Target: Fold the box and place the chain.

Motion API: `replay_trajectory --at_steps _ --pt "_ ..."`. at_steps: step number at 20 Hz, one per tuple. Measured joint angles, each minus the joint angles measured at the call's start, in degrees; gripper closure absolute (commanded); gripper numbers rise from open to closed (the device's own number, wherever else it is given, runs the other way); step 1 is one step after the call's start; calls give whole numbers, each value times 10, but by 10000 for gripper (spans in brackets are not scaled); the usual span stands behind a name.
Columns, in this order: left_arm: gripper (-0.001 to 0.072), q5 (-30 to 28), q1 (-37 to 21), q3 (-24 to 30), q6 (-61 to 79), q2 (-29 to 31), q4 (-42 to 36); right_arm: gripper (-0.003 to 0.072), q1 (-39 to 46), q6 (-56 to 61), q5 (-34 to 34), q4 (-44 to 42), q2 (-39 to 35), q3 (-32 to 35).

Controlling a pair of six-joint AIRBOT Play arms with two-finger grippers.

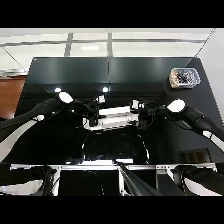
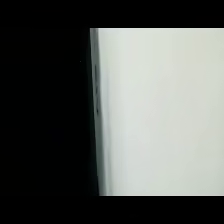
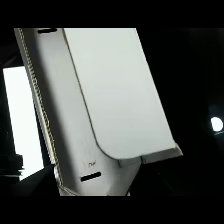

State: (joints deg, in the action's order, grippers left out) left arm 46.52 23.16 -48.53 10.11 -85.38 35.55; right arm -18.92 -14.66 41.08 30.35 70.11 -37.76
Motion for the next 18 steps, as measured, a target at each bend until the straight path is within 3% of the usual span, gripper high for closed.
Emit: replay_trajectory --at_steps 8,18 --pt "682 2 0 0 1 0 0 -23 -2 -48 53 -35 38 2" --pt "682 5 0 0 0 0 0 -23 -18 -28 40 -24 73 3"
